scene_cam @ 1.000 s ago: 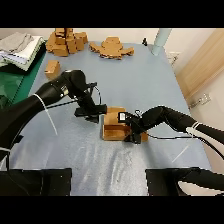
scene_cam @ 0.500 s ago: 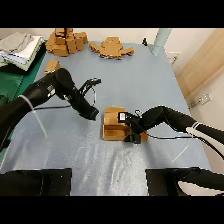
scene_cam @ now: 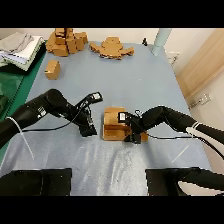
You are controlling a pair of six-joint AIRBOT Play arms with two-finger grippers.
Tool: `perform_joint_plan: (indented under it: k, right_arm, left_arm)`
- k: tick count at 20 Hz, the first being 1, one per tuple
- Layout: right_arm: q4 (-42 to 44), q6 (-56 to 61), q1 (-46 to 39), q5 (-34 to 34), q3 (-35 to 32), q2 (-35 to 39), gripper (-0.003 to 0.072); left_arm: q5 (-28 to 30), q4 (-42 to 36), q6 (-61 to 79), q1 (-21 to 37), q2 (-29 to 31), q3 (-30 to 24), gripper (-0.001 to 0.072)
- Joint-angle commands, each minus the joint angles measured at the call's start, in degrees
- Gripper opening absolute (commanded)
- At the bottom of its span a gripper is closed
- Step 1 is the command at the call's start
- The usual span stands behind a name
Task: Fold the box.
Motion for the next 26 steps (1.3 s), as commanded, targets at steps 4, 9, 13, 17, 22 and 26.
perform_joint_plan:
  k: [4,9,13,17,22,26]
  right_arm:
    - [0.0,0.0,0.0,0.0,0.0,0.0,0.0600]
    - [0.0,0.0,0.0,0.0,0.0,0.0,0.0599]
    - [0.0,0.0,0.0,0.0,0.0,0.0,0.0600]
    - [0.0,0.0,0.0,0.0,0.0,0.0,0.0599]
    - [0.0,0.0,0.0,0.0,0.0,0.0,0.0600]
    - [0.0,0.0,0.0,0.0,0.0,0.0,0.0600]
  left_arm:
    - [14.0,-11.6,32.6,-1.2,-2.8,-9.3,0.0693]
    - [17.6,-18.9,39.7,-5.7,-4.4,-10.2,0.0692]
    - [18.6,-20.2,39.7,-6.5,-5.6,-10.2,0.0692]
    - [20.3,-20.4,40.7,-7.7,-6.8,-10.1,0.0692]
    - [21.5,-20.6,42.5,-9.0,-8.7,-10.1,0.0692]
    - [21.5,-21.2,42.5,-9.0,-8.7,-9.7,0.0692]
